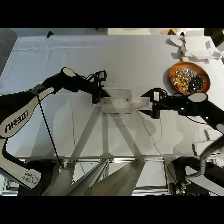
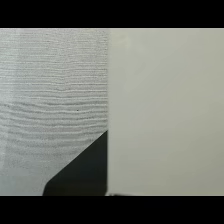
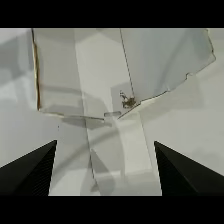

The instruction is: Fold the box and place the chain.

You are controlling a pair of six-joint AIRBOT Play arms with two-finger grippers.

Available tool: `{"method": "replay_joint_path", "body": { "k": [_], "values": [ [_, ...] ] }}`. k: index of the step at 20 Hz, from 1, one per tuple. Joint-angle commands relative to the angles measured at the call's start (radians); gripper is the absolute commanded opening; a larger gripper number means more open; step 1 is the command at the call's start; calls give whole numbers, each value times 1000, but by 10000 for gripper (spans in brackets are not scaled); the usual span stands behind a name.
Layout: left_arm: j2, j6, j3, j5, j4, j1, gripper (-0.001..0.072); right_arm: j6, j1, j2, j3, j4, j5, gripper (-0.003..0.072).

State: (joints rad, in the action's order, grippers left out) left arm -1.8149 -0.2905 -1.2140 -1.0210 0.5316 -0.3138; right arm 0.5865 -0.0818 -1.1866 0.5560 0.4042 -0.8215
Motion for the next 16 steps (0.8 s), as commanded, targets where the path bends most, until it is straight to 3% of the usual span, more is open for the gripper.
{"method": "replay_joint_path", "body": {
  "k": [1, 16],
  "values": [
    [-1, 0, 0, 0, 0, 0, 12, 47, -28, -68, -6, -105, 35, 720],
    [-1, 0, 0, 0, 0, 0, 12, -67, -79, -117, -6, -153, 61, 720]
  ]
}}
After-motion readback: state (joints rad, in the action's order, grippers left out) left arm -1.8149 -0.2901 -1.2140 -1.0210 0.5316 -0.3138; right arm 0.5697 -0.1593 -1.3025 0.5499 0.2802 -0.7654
